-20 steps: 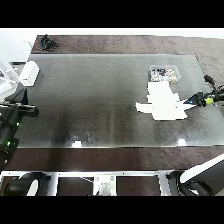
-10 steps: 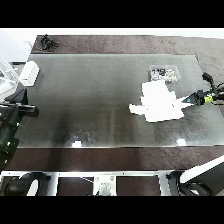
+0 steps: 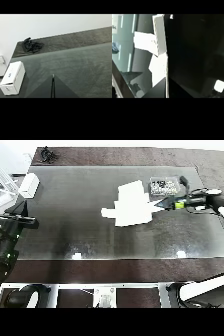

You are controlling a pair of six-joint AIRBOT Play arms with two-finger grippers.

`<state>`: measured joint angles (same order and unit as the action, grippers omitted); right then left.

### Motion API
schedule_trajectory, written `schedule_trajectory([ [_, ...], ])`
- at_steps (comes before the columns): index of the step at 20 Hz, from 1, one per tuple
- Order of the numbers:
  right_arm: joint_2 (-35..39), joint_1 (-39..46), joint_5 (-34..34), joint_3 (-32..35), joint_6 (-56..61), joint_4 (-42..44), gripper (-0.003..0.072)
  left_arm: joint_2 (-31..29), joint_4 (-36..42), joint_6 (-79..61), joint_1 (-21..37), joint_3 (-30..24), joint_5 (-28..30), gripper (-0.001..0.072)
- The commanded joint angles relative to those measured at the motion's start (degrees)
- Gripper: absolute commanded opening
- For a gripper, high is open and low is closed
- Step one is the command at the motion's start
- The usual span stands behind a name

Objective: Fold the box and place the chain.

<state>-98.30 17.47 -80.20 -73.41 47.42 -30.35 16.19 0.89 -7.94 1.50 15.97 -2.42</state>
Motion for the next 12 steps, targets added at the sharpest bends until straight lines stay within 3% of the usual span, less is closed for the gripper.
schedule_trajectory([
  [1,2.0,-10.4,12.0,2.5,-0.1,3.1,0.0007,0.0,0.0,0.0,0.1,0.0,0.0,0.0019],
  [5,2.0,-15.7,21.0,2.9,0.6,3.1,0.0007,0.0,0.0,0.0,0.1,0.0,0.0,0.0019],
  [12,1.4,-16.5,22.6,3.7,2.1,2.7,0.0007,0.0,0.0,0.0,0.1,0.0,-1.0,0.0019],
])
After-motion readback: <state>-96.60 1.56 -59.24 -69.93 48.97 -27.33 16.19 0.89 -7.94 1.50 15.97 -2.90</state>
